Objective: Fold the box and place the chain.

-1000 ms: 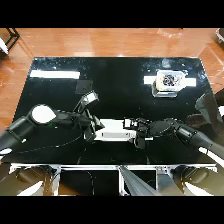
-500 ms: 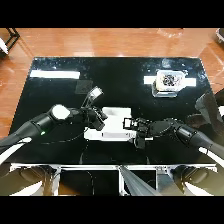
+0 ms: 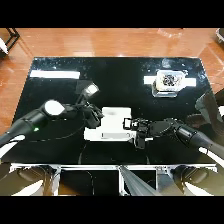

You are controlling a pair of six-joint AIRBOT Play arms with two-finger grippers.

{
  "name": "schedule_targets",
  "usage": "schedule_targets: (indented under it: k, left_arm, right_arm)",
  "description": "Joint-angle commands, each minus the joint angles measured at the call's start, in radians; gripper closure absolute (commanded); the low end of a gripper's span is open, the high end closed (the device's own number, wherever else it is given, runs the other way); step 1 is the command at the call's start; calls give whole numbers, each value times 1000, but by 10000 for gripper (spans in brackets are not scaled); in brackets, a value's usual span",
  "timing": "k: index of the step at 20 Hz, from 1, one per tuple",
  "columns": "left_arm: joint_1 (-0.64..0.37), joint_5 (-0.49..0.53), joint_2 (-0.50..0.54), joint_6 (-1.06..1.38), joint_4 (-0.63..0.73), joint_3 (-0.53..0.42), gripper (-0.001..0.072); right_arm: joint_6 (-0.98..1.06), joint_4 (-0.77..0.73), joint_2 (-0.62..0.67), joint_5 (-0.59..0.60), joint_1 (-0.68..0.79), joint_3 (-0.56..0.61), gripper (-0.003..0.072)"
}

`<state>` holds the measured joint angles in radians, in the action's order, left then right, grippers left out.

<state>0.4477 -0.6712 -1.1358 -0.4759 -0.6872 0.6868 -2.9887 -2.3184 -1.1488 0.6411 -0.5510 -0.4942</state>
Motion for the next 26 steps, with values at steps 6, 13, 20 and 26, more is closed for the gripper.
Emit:
schedule_targets:
  k: [6, 13, 20, 26]
  left_arm:
    - [-156, -447, 149, 55, -189, -26, 64]
    - [-39, -169, 148, 513, -160, -170, 64]
    - [69, -98, 85, 500, -161, -170, 68]
    - [82, -87, 76, 487, -160, -170, 88]
  right_arm:
    - [0, 0, 0, -1, 0, 0, 499]
    - [0, 0, 0, 0, 0, 0, 499]
    - [0, 0, 0, -1, 0, 0, 499]
    - [0, 0, 0, -1, 0, 0, 499]
